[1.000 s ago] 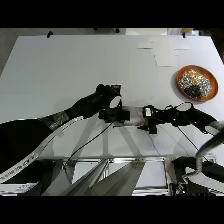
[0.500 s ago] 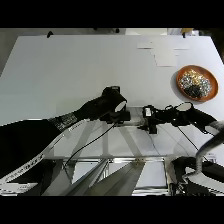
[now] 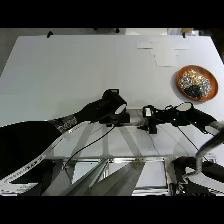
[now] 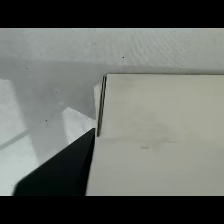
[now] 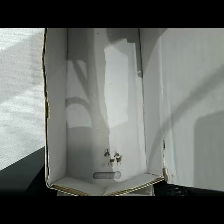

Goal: Fold the box and place the chain.

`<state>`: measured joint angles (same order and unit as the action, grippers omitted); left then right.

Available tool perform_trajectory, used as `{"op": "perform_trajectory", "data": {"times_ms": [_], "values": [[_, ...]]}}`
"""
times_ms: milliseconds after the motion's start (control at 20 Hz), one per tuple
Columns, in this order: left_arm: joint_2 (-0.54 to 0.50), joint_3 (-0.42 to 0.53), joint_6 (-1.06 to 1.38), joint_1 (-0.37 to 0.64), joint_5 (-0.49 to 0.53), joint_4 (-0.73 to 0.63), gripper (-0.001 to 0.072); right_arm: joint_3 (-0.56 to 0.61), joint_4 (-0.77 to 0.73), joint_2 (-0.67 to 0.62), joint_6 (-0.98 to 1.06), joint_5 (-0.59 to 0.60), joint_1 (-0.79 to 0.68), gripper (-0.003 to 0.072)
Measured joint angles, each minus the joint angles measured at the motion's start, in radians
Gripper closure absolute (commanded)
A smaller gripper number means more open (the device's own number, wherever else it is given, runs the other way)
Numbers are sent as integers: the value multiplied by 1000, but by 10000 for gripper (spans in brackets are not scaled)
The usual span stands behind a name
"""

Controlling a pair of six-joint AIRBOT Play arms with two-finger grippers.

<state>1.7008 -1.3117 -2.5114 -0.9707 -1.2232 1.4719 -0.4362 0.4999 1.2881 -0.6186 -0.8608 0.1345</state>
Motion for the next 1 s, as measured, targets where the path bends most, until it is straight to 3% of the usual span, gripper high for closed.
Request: {"op": "perform_trajectory", "data": {"times_ms": [400,550,1000], "values": [[-2,3,-5,-1,-2,3,664,0,0,0,0,0,0,227],[-6,3,6,5,2,1,476,0,0,0,0,0,0,227],[-41,3,165,60,-2,-30,504,0,0,0,0,0,0,227]]}}
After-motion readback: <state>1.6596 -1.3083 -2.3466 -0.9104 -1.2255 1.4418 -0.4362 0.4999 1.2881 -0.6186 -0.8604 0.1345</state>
